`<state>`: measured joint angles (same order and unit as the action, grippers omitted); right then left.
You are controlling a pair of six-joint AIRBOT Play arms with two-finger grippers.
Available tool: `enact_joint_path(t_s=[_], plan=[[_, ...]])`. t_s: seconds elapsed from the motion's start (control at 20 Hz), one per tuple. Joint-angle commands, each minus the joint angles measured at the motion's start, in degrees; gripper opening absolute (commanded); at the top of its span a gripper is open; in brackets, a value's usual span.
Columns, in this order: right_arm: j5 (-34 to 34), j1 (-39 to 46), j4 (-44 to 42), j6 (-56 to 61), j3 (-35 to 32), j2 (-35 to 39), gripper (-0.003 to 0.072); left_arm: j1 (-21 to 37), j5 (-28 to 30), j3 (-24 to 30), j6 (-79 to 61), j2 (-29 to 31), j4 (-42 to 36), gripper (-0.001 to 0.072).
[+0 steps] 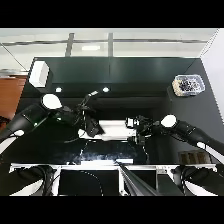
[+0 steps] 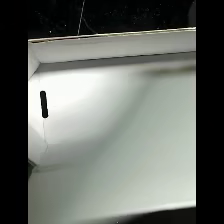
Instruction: Fold the box and place the chain.
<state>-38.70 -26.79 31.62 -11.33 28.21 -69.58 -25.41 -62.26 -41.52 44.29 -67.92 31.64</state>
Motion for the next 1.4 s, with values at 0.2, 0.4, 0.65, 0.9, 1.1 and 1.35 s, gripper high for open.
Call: enact_joint_path(t_s=[0.2,0.4,0.65,0.9,1.1,1.35], plan=[[0.0,0.0,0.0,0.0,0.0,0.0,0.0483,-1.7,25.7,2.9,-11.1,-4.2,-10.4,0.0022],[0.0,0.0,-0.1,0.0,0.0,0.0,0.0484,-7.6,25.6,-0.8,2.7,-8.9,10.9,0.0022],[0.0,0.0,0.0,0.0,0.0,0.0,0.0484,-5.2,19.5,-6.1,4.4,-7.4,17.8,0.0023],[0.0,0.0,0.0,0.1,0.0,0.0,0.0484,5.0,7.9,-7.0,1.8,2.7,20.0,0.0024],[0.0,0.0,0.0,0.1,0.0,0.0,0.0484,13.1,-3.3,-1.6,-11.0,6.1,10.6,0.0083],[0.0,0.0,-0.1,0.1,0.0,0.0,0.0484,11.2,11.4,5.8,-17.9,6.0,15.7,0.0694]])
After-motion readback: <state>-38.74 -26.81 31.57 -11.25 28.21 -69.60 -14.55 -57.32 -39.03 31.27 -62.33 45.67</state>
